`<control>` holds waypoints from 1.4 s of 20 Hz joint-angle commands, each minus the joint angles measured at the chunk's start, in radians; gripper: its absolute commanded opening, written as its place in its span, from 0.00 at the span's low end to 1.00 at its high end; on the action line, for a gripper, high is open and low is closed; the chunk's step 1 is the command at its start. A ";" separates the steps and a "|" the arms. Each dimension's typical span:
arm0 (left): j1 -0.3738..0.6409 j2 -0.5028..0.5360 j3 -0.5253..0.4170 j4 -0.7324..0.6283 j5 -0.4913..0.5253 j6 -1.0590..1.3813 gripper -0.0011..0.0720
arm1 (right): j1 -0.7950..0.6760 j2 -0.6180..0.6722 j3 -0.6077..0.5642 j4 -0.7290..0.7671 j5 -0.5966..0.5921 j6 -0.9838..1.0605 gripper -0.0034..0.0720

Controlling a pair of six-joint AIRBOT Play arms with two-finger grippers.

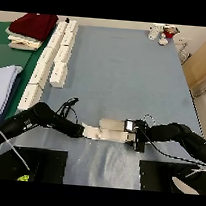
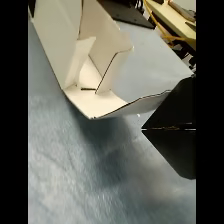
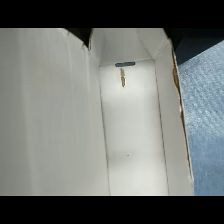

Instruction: Fold the box.

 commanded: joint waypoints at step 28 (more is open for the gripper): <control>-0.072 -0.023 0.085 -0.152 0.040 0.034 0.56 | 0.000 0.001 0.001 0.000 0.000 0.000 0.72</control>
